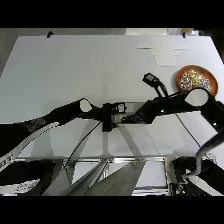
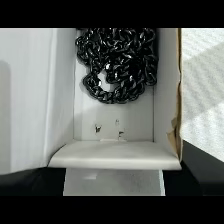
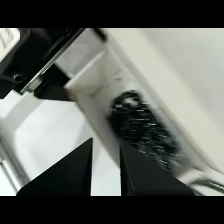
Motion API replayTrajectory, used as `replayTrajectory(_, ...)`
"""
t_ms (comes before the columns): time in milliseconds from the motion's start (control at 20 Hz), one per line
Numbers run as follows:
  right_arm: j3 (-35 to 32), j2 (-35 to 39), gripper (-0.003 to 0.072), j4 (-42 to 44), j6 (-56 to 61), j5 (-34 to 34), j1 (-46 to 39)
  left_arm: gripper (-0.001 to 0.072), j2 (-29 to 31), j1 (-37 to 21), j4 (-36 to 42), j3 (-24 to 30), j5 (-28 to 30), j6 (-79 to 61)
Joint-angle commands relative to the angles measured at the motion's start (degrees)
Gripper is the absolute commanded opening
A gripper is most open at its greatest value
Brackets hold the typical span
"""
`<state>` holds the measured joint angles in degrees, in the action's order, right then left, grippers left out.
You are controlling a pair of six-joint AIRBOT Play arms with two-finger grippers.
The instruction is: Fold the box and place the chain.
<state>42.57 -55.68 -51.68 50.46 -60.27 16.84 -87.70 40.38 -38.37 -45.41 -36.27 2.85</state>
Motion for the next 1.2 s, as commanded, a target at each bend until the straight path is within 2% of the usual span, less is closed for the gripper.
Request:
replayTrajectory(0,4.90,3.28,0.0154,-14.12,10.84,-4.20,-5.20,0.0011,0.04,0.02,-0.02,0.02,0.02,0.00)
replayTrajectory(50,4.90,4.09,0.0141,-19.54,14.56,-4.33,-6.64,0.0011,0.04,0.02,-0.02,0.02,0.02,0.00)
replayTrajectory(100,4.83,4.28,0.0072,-25.38,19.02,-4.92,-7.87,0.0011,0.04,0.02,-0.02,0.02,0.02,0.00)
replayTrajectory(150,4.31,4.17,0.0042,-29.57,23.43,-4.48,-8.68,0.0011,0.04,0.02,-0.02,0.02,0.02,0.00)
replayTrajectory(200,3.21,3.98,0.0042,-32.00,26.21,-3.13,-9.11,0.0011,0.04,0.02,-0.02,0.02,0.02,0.00)
replayTrajectory(350,-2.03,2.99,0.0057,-32.11,26.97,2.84,-9.05,0.0011,0.04,0.02,-0.02,0.02,0.02,0.00)
replayTrajectory(400,-3.89,2.36,0.0158,-32.15,27.34,4.50,-9.05,0.0011,0.04,0.02,-0.02,0.02,0.02,0.00)
replayTrajectory(450,-5.40,1.62,0.0322,-32.13,27.41,6.14,-9.05,0.0011,0.04,0.02,-0.02,0.02,0.02,0.00)
replayTrajectory(500,-6.19,0.92,0.0327,-32.13,27.78,7.28,-9.05,0.0011,0.04,0.02,-0.02,0.02,0.02,0.00)
replayTrajectory(850,-6.58,-6.60,0.0218,-32.06,29.20,9.62,-9.05,0.0011,0.02,0.02,-0.02,0.02,0.02,0.00)
replayTrajectory(1150,-6.58,-9.42,0.0216,-32.13,29.16,10.95,-9.05,0.0011,0.04,0.02,-0.02,0.02,0.02,0.00)
